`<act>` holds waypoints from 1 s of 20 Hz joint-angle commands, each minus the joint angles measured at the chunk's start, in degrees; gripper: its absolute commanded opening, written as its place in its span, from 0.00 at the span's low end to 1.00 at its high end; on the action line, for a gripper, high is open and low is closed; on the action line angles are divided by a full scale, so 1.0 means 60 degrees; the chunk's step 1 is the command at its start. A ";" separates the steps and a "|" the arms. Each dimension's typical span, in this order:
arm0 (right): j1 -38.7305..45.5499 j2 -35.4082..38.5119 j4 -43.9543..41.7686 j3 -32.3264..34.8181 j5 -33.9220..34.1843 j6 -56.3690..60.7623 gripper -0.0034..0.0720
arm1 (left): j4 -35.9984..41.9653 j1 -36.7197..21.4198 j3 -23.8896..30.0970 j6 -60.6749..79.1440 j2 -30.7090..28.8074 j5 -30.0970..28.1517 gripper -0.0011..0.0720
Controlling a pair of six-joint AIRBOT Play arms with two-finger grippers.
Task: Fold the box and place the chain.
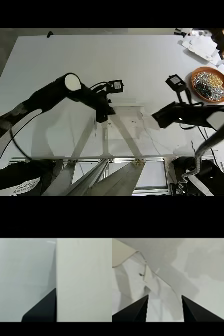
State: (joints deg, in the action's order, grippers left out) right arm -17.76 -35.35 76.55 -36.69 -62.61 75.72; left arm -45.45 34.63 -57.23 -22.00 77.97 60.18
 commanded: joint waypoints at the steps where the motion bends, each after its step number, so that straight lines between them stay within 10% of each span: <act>1: 0.0004 0.2000 0.2969 -0.0310 -0.1687 0.0758 0.65 | 0.0809 0.0335 0.1894 -0.0047 -0.1585 -0.1945 0.00; 3: 0.0004 0.3311 0.3253 -0.0306 -0.1643 0.1435 0.65 | 0.1013 0.0375 0.2951 0.0291 -0.2616 -0.3195 0.01; 5: 0.0004 0.4233 0.2718 -0.0306 -0.1581 0.2178 0.65 | 0.1031 0.0357 0.3107 0.0943 -0.2841 -0.2386 0.01; 20: 0.0004 0.4539 0.1158 0.1596 -0.0947 0.2670 0.65 | 0.3308 0.0393 0.2918 0.5916 -0.0441 -0.3566 0.01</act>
State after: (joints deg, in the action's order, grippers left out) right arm -17.74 -8.21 85.89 -29.91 -71.96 90.76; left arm -27.88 36.97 -39.07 8.34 73.23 39.31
